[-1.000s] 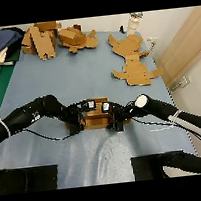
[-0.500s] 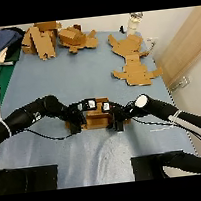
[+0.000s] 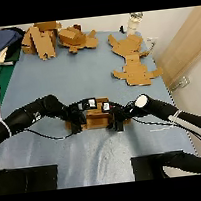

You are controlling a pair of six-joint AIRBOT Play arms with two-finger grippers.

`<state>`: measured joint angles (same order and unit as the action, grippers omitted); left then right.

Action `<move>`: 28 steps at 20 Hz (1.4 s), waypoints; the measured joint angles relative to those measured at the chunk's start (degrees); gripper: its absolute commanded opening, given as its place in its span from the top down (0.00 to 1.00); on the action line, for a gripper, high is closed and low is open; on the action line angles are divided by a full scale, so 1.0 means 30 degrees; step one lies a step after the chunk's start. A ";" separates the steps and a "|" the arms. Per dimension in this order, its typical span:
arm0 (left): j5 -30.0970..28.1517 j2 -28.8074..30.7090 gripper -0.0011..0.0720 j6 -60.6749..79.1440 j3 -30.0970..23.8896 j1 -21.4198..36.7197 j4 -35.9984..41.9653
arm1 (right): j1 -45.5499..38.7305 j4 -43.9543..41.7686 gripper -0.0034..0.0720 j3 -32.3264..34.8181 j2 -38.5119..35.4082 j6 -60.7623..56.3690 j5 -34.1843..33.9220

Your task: Fold the box.

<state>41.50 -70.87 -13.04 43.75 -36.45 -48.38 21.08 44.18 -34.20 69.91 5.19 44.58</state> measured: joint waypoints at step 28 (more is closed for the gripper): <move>-0.1275 -0.0546 0.04 0.0568 0.0000 -0.0823 0.1341 | 0.0000 0.0000 0.24 0.0000 0.0000 0.0000 0.0000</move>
<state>37.67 -72.51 -11.33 43.75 -38.92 -44.36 21.08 44.18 -34.20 69.91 5.19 44.58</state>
